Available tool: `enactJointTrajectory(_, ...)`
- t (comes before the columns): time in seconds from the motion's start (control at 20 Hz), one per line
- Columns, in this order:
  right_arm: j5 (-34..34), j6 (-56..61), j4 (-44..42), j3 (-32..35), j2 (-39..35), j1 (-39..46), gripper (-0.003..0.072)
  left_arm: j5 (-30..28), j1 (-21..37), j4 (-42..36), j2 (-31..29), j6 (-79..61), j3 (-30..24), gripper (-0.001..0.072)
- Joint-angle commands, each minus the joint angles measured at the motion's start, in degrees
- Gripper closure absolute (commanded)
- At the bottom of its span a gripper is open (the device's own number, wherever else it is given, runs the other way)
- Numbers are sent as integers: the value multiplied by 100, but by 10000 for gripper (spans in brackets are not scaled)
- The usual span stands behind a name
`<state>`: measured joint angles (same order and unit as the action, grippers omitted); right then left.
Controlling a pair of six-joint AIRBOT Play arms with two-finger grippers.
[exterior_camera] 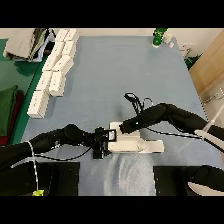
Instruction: Fold the box.
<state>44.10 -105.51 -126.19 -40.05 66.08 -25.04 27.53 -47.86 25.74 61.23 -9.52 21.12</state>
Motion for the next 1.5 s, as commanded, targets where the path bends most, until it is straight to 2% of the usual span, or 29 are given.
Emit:
enactJointTrajectory(0.0,92,85,1163,0,-918,9,683,0,2,-4,-4,9,0,303)
enactJointTrajectory(0.1,520,105,1816,2,-1499,7,683,0,2,-4,-4,9,0,303)
enactJointTrajectory(0.2,1226,-94,2118,17,-1939,7,683,0,2,-4,-4,9,0,303)
enactJointTrajectory(0.45,2511,-1115,1993,761,-3108,-72,673,0,2,-4,-4,9,0,303)
enactJointTrajectory(0.5,2643,-1327,2009,909,-3276,-68,568,0,2,-4,-4,9,0,303)
enactJointTrajectory(0.55,2664,-1552,2070,1043,-3390,-70,361,0,2,-4,-4,9,0,303)
enactJointTrajectory(0.6,2625,-1757,2177,1141,-3436,-68,240,0,2,-4,-4,9,0,303)
enactJointTrajectory(0.75,2092,-2341,2444,1462,-3270,-72,203,0,2,-4,-4,9,0,303)
enactJointTrajectory(0.8,1823,-2621,2441,1578,-3158,-74,109,-2,2,-4,-4,9,0,303)
enactJointTrajectory(0.85,1521,-2981,2433,1694,-3034,-81,87,0,2,-4,-4,9,0,303)
enactJointTrajectory(1.1,490,-4172,2063,1829,-2507,-81,88,2,2,-4,-4,9,0,303)
enactJointTrajectory(1.25,352,-4516,1615,1827,-2337,-81,113,2,0,-4,-4,9,0,303)
enactJointTrajectory(1.35,352,-4739,1381,1827,-2337,-101,292,2,0,-4,-4,9,0,303)
enactJointTrajectory(1.4,352,-4743,1329,1827,-2337,-127,343,4,0,-4,-4,9,0,303)
enactJointTrajectory(1.45,343,-4745,1246,1827,-2337,-164,363,4,0,-4,-4,9,0,303)
